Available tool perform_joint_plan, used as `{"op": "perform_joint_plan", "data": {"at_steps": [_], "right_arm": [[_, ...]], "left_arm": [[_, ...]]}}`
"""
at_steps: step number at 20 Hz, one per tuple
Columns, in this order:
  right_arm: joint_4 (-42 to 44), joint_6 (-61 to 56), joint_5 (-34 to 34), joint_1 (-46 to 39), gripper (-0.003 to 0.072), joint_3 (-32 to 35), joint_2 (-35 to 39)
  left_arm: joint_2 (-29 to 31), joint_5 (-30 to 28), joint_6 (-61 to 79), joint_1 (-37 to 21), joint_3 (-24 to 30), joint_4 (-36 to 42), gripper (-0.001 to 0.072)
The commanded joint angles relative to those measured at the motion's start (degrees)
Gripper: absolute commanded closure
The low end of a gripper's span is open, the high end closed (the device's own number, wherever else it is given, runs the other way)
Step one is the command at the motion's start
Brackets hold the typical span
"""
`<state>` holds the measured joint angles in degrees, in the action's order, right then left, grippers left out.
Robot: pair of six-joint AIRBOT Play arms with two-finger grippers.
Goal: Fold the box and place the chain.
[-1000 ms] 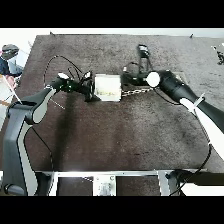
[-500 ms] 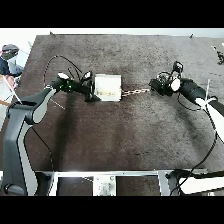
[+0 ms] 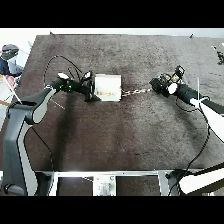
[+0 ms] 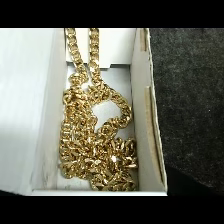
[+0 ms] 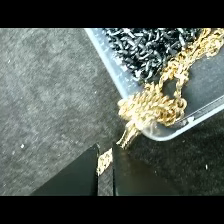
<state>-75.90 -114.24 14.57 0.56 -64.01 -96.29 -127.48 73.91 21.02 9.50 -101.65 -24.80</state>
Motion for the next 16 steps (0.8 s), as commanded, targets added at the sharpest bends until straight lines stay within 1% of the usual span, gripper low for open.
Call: {"op": "perform_joint_plan", "data": {"at_steps": [1,4,7,8,9,11,13,16], "right_arm": [[1.4,-0.2,-1.5,-0.1,0.0677,0.0,-1.2],[2.1,-0.2,-0.4,0.2,0.0677,0.0,0.5],[1.5,2.2,2.0,1.0,0.0677,0.0,4.9],[1.6,2.6,3.3,1.0,0.0611,0.0,6.1],[1.4,2.6,5.4,1.0,0.0334,0.0,6.8],[-1.4,2.5,9.6,1.0,0.0462,0.3,6.7],[-1.9,2.5,8.0,0.7,0.0464,1.6,5.7],[-0.6,0.1,4.9,-0.8,0.0464,1.7,2.5]], "left_arm": [[0.0,0.0,0.0,0.0,0.0,0.0,0.0255],[0.0,0.0,0.0,0.0,0.0,0.0,0.0255],[0.0,0.0,0.0,0.0,0.0,0.0,0.0255],[0.0,0.0,0.0,0.0,0.0,0.0,0.0255],[0.0,0.0,0.0,0.0,0.0,0.0,0.0255],[0.0,0.0,0.0,0.0,0.0,0.0,0.0255],[0.0,0.0,0.0,0.0,0.0,0.0,0.0255],[0.0,0.0,0.0,0.0,0.0,0.0,0.0255]]}}
